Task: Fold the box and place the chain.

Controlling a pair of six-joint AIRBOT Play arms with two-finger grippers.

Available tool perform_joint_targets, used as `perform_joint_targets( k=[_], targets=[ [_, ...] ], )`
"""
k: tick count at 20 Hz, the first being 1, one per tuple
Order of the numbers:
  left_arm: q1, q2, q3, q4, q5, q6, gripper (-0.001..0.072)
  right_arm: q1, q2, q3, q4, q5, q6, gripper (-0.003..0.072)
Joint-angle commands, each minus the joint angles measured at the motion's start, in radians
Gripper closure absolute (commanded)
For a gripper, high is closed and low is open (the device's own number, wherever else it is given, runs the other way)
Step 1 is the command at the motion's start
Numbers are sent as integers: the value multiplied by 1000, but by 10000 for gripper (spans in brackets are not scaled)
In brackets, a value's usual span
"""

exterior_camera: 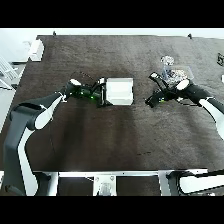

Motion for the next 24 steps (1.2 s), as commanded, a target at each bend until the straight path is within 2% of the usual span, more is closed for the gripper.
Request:
perform_joint_targets(
  k=[1, 5, 8, 9, 11, 12, 13, 15, 17, 20, 24],
  targets=[
    [0, 1, 1, 0, 0, 0, 236, -5, -13, 4, 0, 34, -1, 394],
    [0, 1, 1, 0, 0, 0, 236, -7, -34, 5, -5, 29, -2, 404],
    [0, 1, 1, 0, 0, 0, 236, -10, -54, 6, -26, 8, -1, 492],
    [0, 1, 1, 0, 0, 0, 236, -10, -54, 9, -25, 7, 0, 549],
    [0, 1, 1, 0, 0, 0, 236, -8, -54, 11, -27, 14, 3, 553],
    [0, 1, 1, 0, 0, 0, 236, -9, -54, 11, -27, 23, 3, 579],
    [0, 1, 1, 0, 0, 0, 236, -9, -53, 11, -27, 23, 7, 673],
    [0, 1, 1, 0, 0, 0, 236, -10, -38, 17, -27, 23, 58, 675],
    [0, 1, 1, 0, 0, 0, 236, -8, 7, 35, -25, 23, 95, 676],
    [0, 1, 1, 0, 0, 0, 236, -8, 154, 59, -18, 22, 157, 676],
    [0, 1, 1, 0, 0, 0, 236, -8, 373, 93, 123, 21, 166, 676]
  ],
)
